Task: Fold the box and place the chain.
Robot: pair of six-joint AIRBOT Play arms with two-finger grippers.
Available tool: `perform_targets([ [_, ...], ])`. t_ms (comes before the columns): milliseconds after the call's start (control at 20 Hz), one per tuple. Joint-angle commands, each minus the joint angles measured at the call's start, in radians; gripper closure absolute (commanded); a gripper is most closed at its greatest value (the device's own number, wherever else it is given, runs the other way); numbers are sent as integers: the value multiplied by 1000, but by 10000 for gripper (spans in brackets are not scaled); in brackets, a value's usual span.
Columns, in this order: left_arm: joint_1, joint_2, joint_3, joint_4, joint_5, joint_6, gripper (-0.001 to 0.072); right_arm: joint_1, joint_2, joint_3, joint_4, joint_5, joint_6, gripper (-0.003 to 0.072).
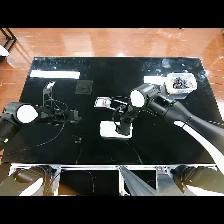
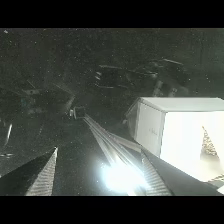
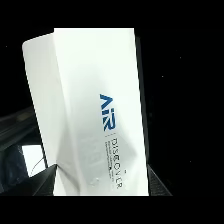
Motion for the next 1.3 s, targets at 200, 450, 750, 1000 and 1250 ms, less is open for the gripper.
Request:
perform_targets([
  [200,1,-1,0,1,0,0,79,3,-14,1,-4,4,1,211],
  [450,1,-1,0,0,0,0,79,3,-13,1,-4,4,1,222],
  [750,1,-1,0,0,0,0,79,3,-13,1,-4,4,1,221],
  [1000,1,-1,0,0,0,0,79,3,-14,1,-5,1,1,221],
  [1250,1,-1,0,0,0,1,80,3,-14,1,-6,-6,1,221],
])
